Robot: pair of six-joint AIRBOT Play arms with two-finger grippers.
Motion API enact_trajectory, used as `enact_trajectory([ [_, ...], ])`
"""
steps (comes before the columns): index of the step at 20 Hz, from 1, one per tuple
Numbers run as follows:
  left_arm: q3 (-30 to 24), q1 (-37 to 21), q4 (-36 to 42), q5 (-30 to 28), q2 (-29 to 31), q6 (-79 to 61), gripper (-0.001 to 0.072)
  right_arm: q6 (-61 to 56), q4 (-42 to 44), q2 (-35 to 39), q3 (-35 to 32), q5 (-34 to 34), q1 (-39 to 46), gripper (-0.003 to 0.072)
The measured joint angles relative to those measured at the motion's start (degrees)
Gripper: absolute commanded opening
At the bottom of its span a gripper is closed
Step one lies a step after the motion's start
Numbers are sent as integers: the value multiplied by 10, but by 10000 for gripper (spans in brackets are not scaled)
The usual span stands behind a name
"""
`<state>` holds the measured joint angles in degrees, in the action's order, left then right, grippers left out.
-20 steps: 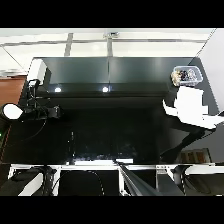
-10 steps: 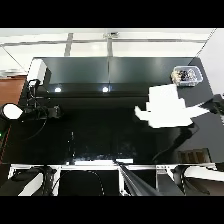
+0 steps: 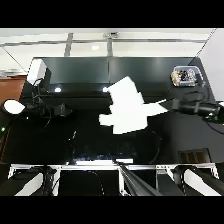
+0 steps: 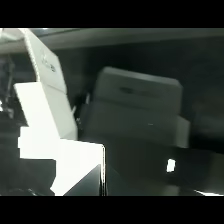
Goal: Fold the box and place the chain.
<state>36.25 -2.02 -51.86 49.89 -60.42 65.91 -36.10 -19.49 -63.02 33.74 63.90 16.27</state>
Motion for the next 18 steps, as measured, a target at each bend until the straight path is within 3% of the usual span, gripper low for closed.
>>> enact_trajectory([
  [4, 58, 5, 138, 67, -94, -62, 710, 17, 36, 11, -29, -68, -77, 19],
  [8, 121, 43, 204, 98, -180, -90, 710, 24, 51, 14, -37, -96, -114, 19],
  [12, 179, 85, 212, 111, -245, -97, 710, 27, 56, 15, -39, -108, -125, 19],
  [18, 228, 99, 205, 135, -306, -105, 711, 27, 57, 15, -40, -110, -129, 19],
])
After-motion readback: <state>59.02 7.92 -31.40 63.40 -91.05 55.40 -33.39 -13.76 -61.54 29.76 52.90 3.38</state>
